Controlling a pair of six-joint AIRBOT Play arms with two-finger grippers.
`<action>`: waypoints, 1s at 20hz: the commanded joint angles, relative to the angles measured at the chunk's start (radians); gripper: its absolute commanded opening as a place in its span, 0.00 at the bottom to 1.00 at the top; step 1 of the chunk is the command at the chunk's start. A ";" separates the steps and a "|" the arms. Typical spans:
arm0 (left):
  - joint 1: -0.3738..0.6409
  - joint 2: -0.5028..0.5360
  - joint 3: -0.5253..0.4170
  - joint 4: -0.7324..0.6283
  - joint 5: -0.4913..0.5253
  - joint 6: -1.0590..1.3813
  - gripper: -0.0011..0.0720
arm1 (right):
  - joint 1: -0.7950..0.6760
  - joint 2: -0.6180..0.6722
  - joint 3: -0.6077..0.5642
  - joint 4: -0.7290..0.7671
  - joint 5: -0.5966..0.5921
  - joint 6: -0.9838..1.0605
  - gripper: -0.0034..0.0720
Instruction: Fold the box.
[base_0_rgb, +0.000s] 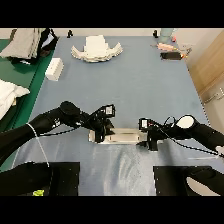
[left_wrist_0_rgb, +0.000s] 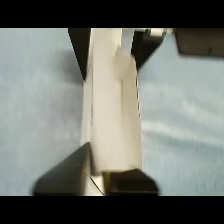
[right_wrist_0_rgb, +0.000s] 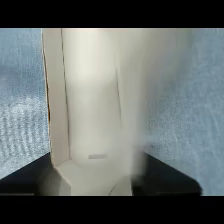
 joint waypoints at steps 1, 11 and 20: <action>0.001 0.002 0.003 -0.021 0.004 -0.019 0.59 | 0.000 0.001 0.000 0.000 0.000 0.000 0.77; 0.045 0.173 0.003 0.535 -0.122 -0.727 0.59 | 0.000 0.001 0.000 0.000 0.000 0.000 0.77; -0.131 0.247 0.013 0.201 -0.077 -1.199 0.03 | 0.000 0.001 0.000 0.000 0.000 0.000 0.77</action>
